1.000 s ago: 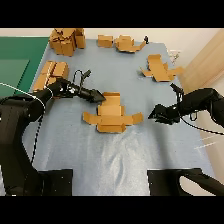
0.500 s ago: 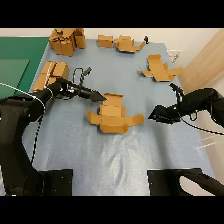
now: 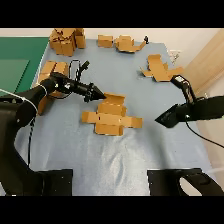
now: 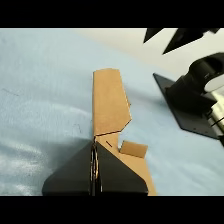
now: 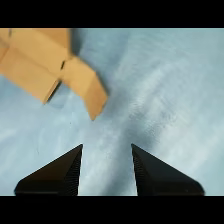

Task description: Fold the box.

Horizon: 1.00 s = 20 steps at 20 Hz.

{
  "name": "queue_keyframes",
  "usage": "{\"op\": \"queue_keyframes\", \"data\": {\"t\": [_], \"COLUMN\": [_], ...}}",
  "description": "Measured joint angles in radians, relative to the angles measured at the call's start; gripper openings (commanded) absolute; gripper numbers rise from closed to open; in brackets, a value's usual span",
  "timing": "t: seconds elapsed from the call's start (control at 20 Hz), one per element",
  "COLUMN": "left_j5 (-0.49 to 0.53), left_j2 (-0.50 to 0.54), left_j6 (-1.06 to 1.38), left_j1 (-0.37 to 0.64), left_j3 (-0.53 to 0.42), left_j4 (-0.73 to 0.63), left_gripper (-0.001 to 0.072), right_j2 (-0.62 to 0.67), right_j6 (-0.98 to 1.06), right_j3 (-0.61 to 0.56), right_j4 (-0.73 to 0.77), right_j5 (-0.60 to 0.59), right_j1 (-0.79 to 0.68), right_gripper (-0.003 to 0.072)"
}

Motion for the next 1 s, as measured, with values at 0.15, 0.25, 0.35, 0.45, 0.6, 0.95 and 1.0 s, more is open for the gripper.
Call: {"op": "queue_keyframes", "data": {"t": [0.15, 0.25, 0.35, 0.45, 0.6, 0.95, 1.0], "left_j5": [0.086, 0.150, 0.194, 0.210, 0.218, 0.208, 0.203], "left_j2": [0.083, 0.139, 0.184, 0.208, 0.225, 0.233, 0.233], "left_j6": [0.089, 0.158, 0.226, 0.269, 0.303, 0.321, 0.321], "left_j1": [-0.010, -0.014, -0.014, -0.012, -0.008, -0.006, -0.006], "left_j3": [-0.117, -0.216, -0.300, -0.354, -0.392, -0.413, -0.414], "left_j4": [0.018, -0.008, -0.048, -0.066, -0.080, -0.090, -0.088], "left_gripper": [0.0011, 0.0012, 0.0014, 0.0015, 0.0016, 0.0018, 0.0018], "right_j2": [0.070, 0.081, 0.064, 0.032, -0.035, -0.271, -0.299], "right_j6": [-0.103, -0.137, -0.156, -0.166, -0.172, -0.099, -0.092], "right_j3": [-0.001, -0.013, -0.040, -0.080, -0.146, -0.209, -0.211], "right_j4": [-0.027, -0.049, -0.082, -0.121, -0.182, -0.321, -0.348], "right_j5": [-0.042, -0.058, -0.061, -0.032, 0.108, 0.470, 0.524], "right_j1": [0.121, 0.217, 0.324, 0.443, 0.620, 0.780, 0.785], "right_gripper": [0.0459, 0.0459, 0.0459, 0.0459, 0.0461, 0.0607, 0.0607]}}
